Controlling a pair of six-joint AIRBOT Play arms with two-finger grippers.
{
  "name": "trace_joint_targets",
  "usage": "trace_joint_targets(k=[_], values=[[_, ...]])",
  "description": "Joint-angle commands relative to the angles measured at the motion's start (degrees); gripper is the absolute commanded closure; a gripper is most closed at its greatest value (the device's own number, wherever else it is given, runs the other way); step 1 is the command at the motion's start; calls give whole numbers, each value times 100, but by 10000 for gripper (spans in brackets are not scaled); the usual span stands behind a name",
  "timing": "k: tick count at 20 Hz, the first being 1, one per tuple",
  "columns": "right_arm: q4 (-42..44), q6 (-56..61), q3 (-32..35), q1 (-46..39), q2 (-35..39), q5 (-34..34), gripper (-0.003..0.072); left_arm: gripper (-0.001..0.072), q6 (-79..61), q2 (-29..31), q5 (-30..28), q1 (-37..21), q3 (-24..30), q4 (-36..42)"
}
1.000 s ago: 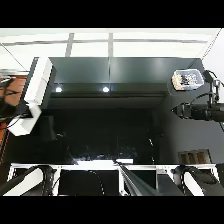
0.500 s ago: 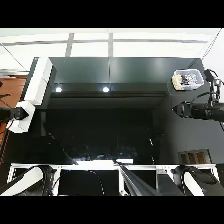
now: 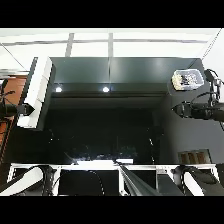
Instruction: Fold the box and place the chain.
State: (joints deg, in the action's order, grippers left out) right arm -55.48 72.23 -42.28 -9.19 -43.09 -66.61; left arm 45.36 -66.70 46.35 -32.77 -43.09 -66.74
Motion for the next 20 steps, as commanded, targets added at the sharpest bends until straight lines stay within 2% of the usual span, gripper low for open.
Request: trace_joint_targets(k=[1,4,6,7,8,9,10,12,14,15,16,20], values=[[63,4,-9,0,7,-114,669,-3,-140,79,-94,70,-96,125],[59,-2,-236,0,9,-289,669,-3,-70,505,448,363,-632,146],[177,-2,-664,2,24,-848,669,0,243,874,874,610,-931,149],[308,-68,-798,4,101,-1119,669,47,426,1058,1029,732,-973,179],[282,-326,-793,2,251,-1196,670,266,743,1257,1196,868,-970,238],[46,-407,-728,2,435,-1012,670,564,914,1445,1425,1005,-944,308],[-367,-417,-533,2,697,-455,670,686,929,1637,1624,1143,-855,413],[-1241,-415,140,0,1222,992,670,688,953,2164,1641,1423,-372,619],[-1602,-417,861,0,1469,2155,669,688,944,2848,1213,1679,378,614],[-1637,-415,1097,0,1460,2503,669,687,949,3198,957,1742,752,616],[-1633,-407,1259,0,1460,2658,668,687,949,3510,793,1753,1027,616],[-1613,-389,1292,0,1462,2011,668,686,922,4465,636,1751,1541,614]])
